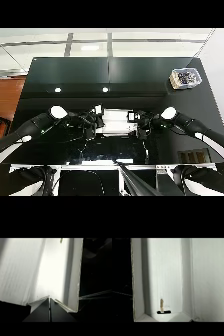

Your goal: Fold the box and place the chain.

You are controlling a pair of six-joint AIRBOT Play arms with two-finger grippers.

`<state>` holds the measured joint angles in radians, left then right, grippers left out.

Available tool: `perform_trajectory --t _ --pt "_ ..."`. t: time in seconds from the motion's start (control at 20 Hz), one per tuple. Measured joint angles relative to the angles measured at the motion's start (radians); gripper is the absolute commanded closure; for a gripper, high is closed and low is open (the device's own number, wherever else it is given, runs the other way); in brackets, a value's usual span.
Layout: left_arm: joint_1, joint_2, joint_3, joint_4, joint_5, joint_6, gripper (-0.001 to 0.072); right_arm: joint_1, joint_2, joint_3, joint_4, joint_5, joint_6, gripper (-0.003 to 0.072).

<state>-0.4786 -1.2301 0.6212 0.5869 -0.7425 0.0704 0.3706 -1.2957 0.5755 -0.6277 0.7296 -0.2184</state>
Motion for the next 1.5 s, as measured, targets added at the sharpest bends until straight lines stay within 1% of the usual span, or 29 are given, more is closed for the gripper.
perform_trajectory --t 0.15,0.3,0.35,0.5,0.6,0.7,0.75,0.85,0.95,1.1,1.2,1.3,1.5 --pt "0.029 0.055 0.032 0.147 -0.001 -0.103 0.0683 0.0 0.0 0.0 0.0 0.0 0.0 0.0249" --pt "0.097 0.17 0.057 0.307 -0.003 -0.279 0.0683 0.0 0.0 0.0 0.0 0.0 0.0 0.0249" --pt "0.129 0.211 0.062 0.343 -0.009 -0.343 0.0683 0.0 0.0 0.0 0.0 0.0 0.0 0.0249" --pt "0.262 0.306 0.064 0.43 -0.073 -0.591 0.0683 0.0 0.0 0.0 0.0 0.0 0.0 0.0249" --pt "0.362 0.332 0.045 0.461 -0.147 -0.78 0.0682 0.0 0.0 0.0 0.0 0.0 0.0 0.0249" --pt "0.452 0.336 0.002 0.466 -0.217 -0.945 0.0682 0.0 0.0 0.0 0.0 0.0 0.0 0.0249" --pt "0.489 0.332 -0.03 0.448 -0.252 -1.003 0.0682 0.0 0.0 0.0 0.0 0.0 0.0 0.0249" --pt "0.539 0.314 -0.098 0.371 -0.292 -1.076 0.0682 0.0 0.0 0.0 0.0 0.0 0.0 0.0249" --pt "0.563 0.281 -0.158 0.281 -0.32 -1.104 0.0682 0.0 0.0 0.0 0.0 0.0 0.0 0.0249" --pt "0.568 0.203 -0.204 0.161 -0.339 -1.106 0.0683 0.0 0.0 0.0 0.0 0.0 0.0 0.0249" --pt "0.568 0.137 -0.215 0.07 -0.344 -1.075 0.0685 0.0 0.0 0.0 0.0 0.0 0.0 0.0249" --pt "0.564 0.064 -0.205 0.01 -0.347 -1.039 0.0685 0.0 0.0 0.0 0.0 0.0 0.0 0.025" --pt "0.504 -0.068 -0.141 0.003 -0.34 -1.015 0.0684 0.0 0.0 0.0 0.0 0.0 0.0 0.0249"
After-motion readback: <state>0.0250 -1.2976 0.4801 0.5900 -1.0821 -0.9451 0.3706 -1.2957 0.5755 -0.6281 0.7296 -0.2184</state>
